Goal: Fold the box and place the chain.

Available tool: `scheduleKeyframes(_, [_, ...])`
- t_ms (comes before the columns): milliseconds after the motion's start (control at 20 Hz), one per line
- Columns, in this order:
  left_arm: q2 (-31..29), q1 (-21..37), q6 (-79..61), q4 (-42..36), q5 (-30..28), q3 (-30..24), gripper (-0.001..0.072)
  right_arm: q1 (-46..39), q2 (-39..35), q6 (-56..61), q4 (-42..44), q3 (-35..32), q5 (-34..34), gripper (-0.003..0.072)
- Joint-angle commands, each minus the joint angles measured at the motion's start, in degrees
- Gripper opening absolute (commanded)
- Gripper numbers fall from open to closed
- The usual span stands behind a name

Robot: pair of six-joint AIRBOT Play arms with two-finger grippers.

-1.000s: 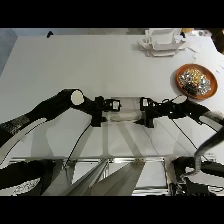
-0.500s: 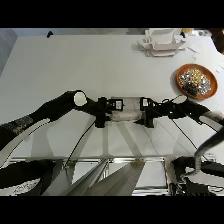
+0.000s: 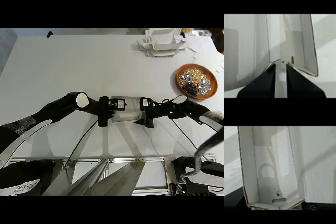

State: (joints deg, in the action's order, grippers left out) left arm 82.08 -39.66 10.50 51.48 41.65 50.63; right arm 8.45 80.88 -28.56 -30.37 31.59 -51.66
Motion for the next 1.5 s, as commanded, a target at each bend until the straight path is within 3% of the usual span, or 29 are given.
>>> scheduleKeyframes(0, [0.04, -1.07, 0.00, -0.48, 0.00, 0.00, 0.0176, 0.00, -0.04, 0.00, 0.00, 0.00, 0.00, 0.0402])
scheduleKeyframes(100, [0.04, -1.53, 0.02, -0.50, 0.33, 0.00, 0.0405, 0.00, -0.04, 0.00, 0.00, 0.00, -0.02, 0.0402])
scheduleKeyframes(150, [0.04, -1.79, 0.02, -0.52, 0.33, 0.00, 0.0461, 0.00, -0.04, 0.00, 0.00, 0.00, 0.00, 0.0402])
scheduleKeyframes(350, [0.04, -1.99, 1.92, -0.94, 0.35, -0.02, 0.0464, 0.00, -0.02, 0.00, 0.00, 0.00, 0.00, 0.0402])
scheduleKeyframes(450, [0.04, -1.99, 5.46, -0.90, 0.39, 0.00, 0.0525, 0.00, -0.04, 0.00, 0.02, 0.00, 0.00, 0.0402])
scheduleKeyframes(650, [0.00, -1.99, 6.75, -0.90, 0.66, 0.00, 0.0524, 0.00, -0.04, 0.00, 0.00, 0.00, 0.00, 0.0402])
scheduleKeyframes(700, [-0.15, -1.99, 8.07, -0.87, 0.79, 0.00, 0.0502, 0.00, -0.04, 0.00, 0.00, 0.00, 0.00, 0.0402])
scheduleKeyframes(750, [-0.57, -1.99, 10.67, -0.85, 1.22, 0.02, 0.0401, 0.00, -0.04, 0.00, 0.00, 0.00, 0.00, 0.0402])
scheduleKeyframes(850, [-2.97, -1.77, 17.05, 0.07, 4.79, 0.02, 0.0052, 0.00, -0.04, 0.00, 0.00, 0.00, 0.00, 0.0402])
scheduleKeyframes(900, [-4.94, -1.60, 20.06, 1.49, 7.54, 0.02, 0.0003, 0.00, -0.04, 0.00, 0.02, 0.00, 0.00, 0.0402])
scheduleKeyframes(1000, [-8.94, -0.94, 29.66, 5.46, 11.39, 0.02, 0.0003, 0.00, -0.04, 0.00, 0.00, 0.00, 0.00, 0.0402])
scheduleKeyframes(1200, [-17.29, 1.42, 63.69, 18.32, 13.77, 0.02, 0.0003, 0.00, -0.04, 0.00, 0.02, 0.00, 0.00, 0.0402])
scheduleKeyframes(1450, [-19.91, 8.57, 87.30, 21.40, 17.99, -0.22, 0.0003, 0.00, -0.04, 0.00, 0.02, 0.00, 0.00, 0.0402])
